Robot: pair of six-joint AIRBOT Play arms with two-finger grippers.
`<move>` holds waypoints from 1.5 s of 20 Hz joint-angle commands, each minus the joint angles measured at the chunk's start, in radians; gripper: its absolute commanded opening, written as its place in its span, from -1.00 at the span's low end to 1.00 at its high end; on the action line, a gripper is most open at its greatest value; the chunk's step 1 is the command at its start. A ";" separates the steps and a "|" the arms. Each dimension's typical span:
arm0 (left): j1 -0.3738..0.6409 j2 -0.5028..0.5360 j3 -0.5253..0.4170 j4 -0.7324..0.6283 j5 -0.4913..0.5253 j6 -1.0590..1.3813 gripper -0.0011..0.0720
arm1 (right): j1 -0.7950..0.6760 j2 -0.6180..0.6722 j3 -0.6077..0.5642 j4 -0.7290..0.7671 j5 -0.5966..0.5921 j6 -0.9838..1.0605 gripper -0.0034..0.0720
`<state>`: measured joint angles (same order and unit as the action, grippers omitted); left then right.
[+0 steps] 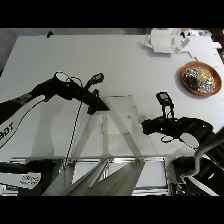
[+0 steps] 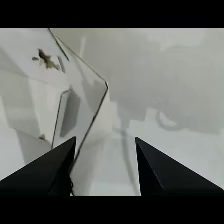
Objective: Fold the box and place the chain.
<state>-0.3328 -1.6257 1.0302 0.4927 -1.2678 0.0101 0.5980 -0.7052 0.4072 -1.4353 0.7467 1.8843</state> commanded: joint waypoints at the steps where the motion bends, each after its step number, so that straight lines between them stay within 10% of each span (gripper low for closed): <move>1: -0.015 0.034 0.000 0.002 0.003 0.046 -0.97 | 0.000 0.015 0.067 0.002 0.050 -0.042 0.20; 10: -0.133 0.185 -0.225 -0.013 0.222 0.166 -0.98 | 0.000 0.056 0.156 -0.050 0.334 -0.218 0.20; 30: -0.149 0.124 -0.255 -0.110 0.411 0.393 -0.96 | 0.000 0.050 0.156 -0.054 0.229 -0.297 0.19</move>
<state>-0.4816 -1.4811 0.7757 0.4248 -0.8722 0.3931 0.5980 -0.6540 0.5629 -1.4891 0.9806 1.5902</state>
